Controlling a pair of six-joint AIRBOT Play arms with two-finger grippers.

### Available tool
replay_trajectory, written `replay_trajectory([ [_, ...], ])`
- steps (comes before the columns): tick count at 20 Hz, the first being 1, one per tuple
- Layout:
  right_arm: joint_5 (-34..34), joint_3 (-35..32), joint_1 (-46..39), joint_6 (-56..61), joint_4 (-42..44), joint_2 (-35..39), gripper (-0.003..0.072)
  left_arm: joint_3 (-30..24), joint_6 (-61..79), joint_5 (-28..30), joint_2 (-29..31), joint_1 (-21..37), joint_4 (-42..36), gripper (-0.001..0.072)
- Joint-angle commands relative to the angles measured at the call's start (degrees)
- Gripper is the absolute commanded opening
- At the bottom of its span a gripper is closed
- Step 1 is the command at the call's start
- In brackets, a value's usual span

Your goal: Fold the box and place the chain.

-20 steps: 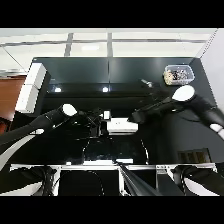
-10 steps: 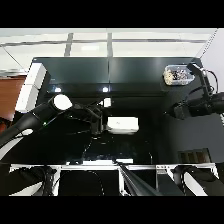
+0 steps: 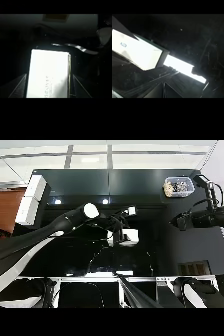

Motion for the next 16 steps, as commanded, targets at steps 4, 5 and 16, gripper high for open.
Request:
replay_trajectory([
  [4, -0.3, -0.2, -0.1, 0.0, -0.6, 0.1, 0.0018, 4.2, -5.5, -6.2, -3.4, -1.7, 6.9, 0.0704],
  [5, -0.4, -0.2, -0.1, 0.0, -0.6, 0.1, 0.0018, 4.8, -6.3, -6.6, -3.4, -1.9, 8.6, 0.0703],
  [16, -0.8, -0.2, -0.1, 0.0, -0.6, 0.1, 0.0018, 12.3, -9.0, -9.7, -3.4, -3.2, 15.1, 0.0704],
])
